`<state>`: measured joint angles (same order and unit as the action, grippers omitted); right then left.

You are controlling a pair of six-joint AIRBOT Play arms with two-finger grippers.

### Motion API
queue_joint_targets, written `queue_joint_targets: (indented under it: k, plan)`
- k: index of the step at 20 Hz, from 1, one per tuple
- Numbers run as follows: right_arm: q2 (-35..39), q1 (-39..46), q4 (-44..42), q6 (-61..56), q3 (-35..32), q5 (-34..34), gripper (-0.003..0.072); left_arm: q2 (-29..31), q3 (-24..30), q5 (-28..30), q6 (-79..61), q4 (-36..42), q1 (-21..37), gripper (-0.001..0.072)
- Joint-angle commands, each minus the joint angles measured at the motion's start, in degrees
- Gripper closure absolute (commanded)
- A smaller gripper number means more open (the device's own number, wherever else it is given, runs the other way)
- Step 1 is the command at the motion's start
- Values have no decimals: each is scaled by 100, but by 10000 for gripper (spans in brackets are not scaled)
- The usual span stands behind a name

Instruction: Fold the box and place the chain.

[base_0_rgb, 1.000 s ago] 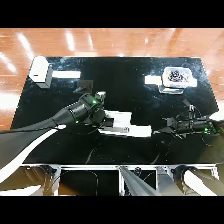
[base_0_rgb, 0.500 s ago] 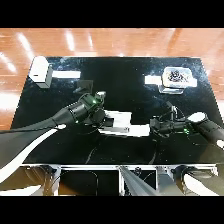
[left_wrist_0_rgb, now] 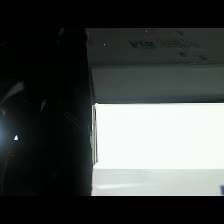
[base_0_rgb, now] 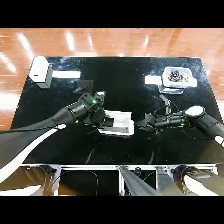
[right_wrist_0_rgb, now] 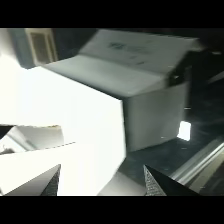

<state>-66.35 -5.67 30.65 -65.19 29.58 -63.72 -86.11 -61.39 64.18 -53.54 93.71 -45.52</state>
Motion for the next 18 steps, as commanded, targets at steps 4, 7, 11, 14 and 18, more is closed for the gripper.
queue_joint_targets:
  k: [4,7,11,14,18]
  plan:
    - [-2,-715,-463,-232,79,208,76,-2,2,11,-2,2,2,687]
    - [-2,-1115,-374,-511,118,664,76,-2,2,11,-2,2,2,687]
    - [-2,-1657,-105,-1224,155,1423,77,-2,2,11,-2,4,2,686]
    - [-2,-2173,863,-2168,466,1860,78,-2,2,11,-2,4,2,686]
    - [-2,-2658,2682,-3799,1097,1932,137,-2,2,11,-2,4,2,687]
